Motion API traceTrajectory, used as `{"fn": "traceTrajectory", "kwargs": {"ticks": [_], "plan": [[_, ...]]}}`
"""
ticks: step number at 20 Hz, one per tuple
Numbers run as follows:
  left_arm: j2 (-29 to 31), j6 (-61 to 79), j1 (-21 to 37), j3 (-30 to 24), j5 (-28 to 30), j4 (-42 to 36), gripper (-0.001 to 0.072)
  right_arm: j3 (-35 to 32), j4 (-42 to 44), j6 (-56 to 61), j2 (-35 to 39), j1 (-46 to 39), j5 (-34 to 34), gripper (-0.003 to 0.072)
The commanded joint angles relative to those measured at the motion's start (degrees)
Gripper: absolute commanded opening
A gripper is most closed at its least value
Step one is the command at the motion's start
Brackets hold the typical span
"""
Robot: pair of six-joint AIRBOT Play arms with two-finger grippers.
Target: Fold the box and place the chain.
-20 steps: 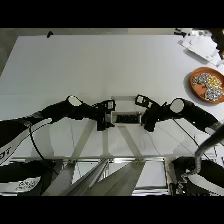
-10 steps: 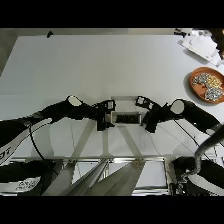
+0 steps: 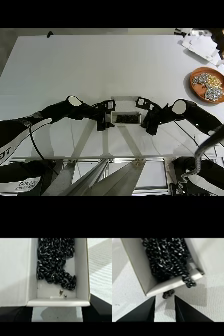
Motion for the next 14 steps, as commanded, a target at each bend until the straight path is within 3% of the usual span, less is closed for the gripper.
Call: {"fn": "traceTrajectory", "kwargs": {"ticks": [1,7,14], "plan": [[0.02,0.0,0.02,0.0,0.0,0.02,0.0342,-0.02,0.42,-0.02,-0.11,-0.02,0.96,0.0271],[0.04,0.02,0.02,0.0,0.02,0.02,0.0342,-0.04,-4.72,3.87,-1.16,-0.02,-0.68,0.0266],[0.04,0.0,0.02,0.0,0.0,0.02,0.0342,-0.04,-1.44,3.82,-2.08,2.47,-3.67,0.0264]]}}
